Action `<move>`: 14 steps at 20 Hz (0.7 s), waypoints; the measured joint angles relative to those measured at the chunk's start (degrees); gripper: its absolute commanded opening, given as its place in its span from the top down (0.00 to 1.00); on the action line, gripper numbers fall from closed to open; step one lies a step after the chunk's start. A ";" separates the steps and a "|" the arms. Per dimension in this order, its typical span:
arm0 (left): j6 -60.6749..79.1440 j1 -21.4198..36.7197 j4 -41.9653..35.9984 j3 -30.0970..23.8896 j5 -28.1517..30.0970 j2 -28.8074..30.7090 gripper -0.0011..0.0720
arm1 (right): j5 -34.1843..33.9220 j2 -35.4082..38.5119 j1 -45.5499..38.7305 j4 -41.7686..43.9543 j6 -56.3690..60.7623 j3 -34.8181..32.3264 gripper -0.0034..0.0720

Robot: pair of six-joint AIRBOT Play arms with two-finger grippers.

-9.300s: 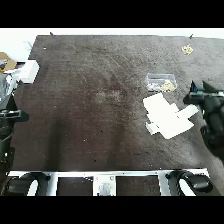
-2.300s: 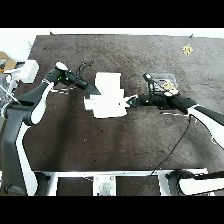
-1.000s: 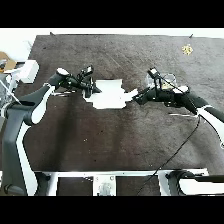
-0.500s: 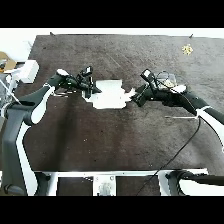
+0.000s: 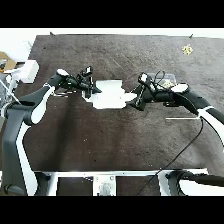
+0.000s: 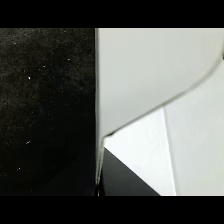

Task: Fold the box and place the chain.

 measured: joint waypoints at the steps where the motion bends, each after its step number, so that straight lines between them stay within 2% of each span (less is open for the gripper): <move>1: 0.00 0.00 0.00 0.00 0.02 0.00 0.97 | 1.09 -1.07 0.31 -0.63 -1.09 0.70 0.05; 9: -0.02 0.00 0.04 0.00 0.09 0.00 0.97 | 4.46 -8.39 5.64 -8.81 -4.28 6.08 0.05; 14: -0.02 0.00 0.04 0.00 0.11 0.00 0.97 | -0.04 -10.60 7.50 -10.12 -4.66 6.67 0.05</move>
